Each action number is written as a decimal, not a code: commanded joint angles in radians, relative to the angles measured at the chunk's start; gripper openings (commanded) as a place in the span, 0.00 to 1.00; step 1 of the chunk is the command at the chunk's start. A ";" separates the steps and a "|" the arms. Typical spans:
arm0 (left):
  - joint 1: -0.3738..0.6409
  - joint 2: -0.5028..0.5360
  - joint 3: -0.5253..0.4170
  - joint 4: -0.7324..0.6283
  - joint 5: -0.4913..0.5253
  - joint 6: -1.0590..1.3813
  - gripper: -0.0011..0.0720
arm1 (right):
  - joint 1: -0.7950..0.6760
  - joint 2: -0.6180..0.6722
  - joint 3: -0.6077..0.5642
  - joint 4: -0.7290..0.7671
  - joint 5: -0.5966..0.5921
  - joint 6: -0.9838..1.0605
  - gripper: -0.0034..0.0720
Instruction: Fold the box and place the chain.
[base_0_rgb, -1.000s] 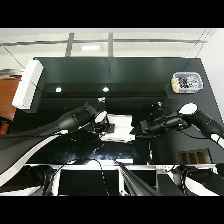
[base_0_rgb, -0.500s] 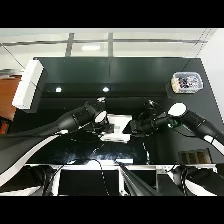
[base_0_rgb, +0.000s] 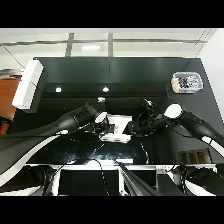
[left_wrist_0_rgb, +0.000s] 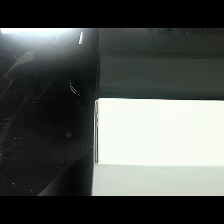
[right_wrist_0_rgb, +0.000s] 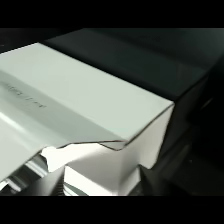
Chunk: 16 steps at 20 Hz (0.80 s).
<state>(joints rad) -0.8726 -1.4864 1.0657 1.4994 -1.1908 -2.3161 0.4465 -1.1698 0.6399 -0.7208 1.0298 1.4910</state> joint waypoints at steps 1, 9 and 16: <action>0.000 0.000 0.000 0.000 0.001 0.002 0.05 | 0.048 0.000 0.001 -0.069 -0.056 0.075 0.65; 0.000 0.000 0.000 0.004 0.003 0.001 0.05 | 0.204 -0.006 0.083 -0.484 -0.124 0.459 0.59; 0.000 0.000 0.000 0.003 0.002 0.005 0.05 | 0.298 -0.083 0.194 -0.672 -0.019 0.623 0.38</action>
<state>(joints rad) -0.8730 -1.4864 1.0657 1.5017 -1.1858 -2.3138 0.7101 -1.2182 0.7895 -1.3079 0.9688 2.0396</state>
